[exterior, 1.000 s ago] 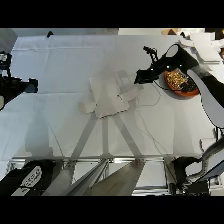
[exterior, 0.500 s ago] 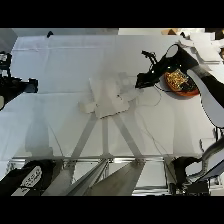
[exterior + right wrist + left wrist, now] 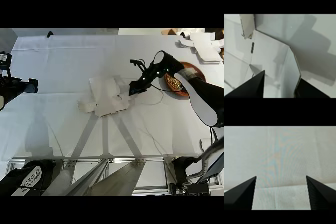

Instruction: Fold the box and place the chain.

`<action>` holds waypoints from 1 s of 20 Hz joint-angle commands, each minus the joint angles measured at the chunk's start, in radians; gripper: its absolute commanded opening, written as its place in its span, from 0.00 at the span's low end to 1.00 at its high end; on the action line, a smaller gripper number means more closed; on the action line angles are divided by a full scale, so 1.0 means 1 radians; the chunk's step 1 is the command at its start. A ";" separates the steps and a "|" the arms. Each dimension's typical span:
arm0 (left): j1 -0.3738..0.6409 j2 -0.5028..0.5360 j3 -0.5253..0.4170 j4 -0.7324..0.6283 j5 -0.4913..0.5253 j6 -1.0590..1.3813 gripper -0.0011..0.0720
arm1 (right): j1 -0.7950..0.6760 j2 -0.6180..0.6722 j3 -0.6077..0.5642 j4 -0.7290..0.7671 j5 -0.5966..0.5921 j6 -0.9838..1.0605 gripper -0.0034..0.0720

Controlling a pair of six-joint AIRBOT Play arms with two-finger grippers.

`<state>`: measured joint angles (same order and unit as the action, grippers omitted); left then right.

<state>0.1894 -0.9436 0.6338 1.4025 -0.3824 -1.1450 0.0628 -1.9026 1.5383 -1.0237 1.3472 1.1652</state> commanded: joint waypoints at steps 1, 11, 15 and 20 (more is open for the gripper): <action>0.000 0.000 0.000 0.000 0.000 0.000 0.97 | 0.010 -0.005 0.000 -0.002 0.000 -0.024 0.33; 0.000 0.000 0.000 0.000 0.000 0.000 0.97 | -0.003 0.009 0.000 0.002 0.026 -0.050 0.06; 0.000 0.000 0.000 0.000 0.000 0.000 0.97 | -0.003 0.072 0.000 0.019 0.018 -0.063 0.05; 0.000 0.000 0.000 0.000 0.000 0.000 0.97 | 0.033 0.211 0.000 0.110 -0.018 -0.065 0.05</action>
